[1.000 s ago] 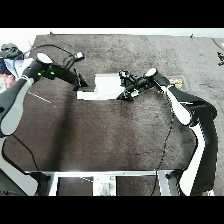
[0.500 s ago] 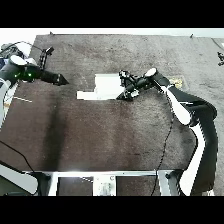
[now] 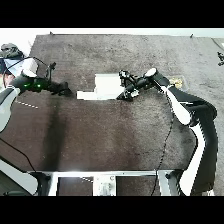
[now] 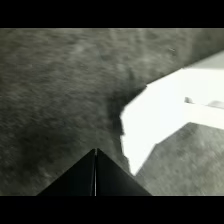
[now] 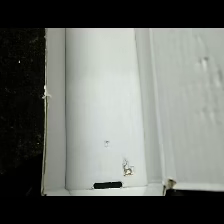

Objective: Fold the box and place the chain.

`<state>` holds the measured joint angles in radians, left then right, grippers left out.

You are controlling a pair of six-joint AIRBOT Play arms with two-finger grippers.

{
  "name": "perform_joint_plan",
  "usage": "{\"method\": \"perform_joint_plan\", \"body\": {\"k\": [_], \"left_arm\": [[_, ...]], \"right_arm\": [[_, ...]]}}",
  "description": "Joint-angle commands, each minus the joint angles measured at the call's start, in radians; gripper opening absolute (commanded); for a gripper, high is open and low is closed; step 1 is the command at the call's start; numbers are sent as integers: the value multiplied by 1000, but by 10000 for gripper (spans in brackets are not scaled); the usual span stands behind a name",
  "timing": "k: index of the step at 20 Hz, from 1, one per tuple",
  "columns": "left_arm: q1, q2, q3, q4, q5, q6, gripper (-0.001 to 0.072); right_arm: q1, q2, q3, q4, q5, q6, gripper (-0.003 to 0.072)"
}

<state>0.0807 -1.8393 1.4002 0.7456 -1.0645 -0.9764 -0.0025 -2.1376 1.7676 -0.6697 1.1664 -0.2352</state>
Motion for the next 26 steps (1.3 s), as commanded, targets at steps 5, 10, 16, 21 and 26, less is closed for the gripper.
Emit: {"method": "perform_joint_plan", "body": {"k": [5,10,16,21,26], "left_arm": [[-10,-68,-7,-166,-27,49,11],[-63,-114,-7,-238,-43,70,12],[-81,-111,-6,-424,-93,159,12],[-85,-100,13,-462,-129,167,14],[-103,-100,13,-484,-152,168,296]], "right_arm": [[1,0,0,0,0,0,269],[1,0,0,0,0,0,269],[1,0,0,0,0,0,269],[1,0,0,0,0,0,269],[1,0,0,0,0,0,270]]}}
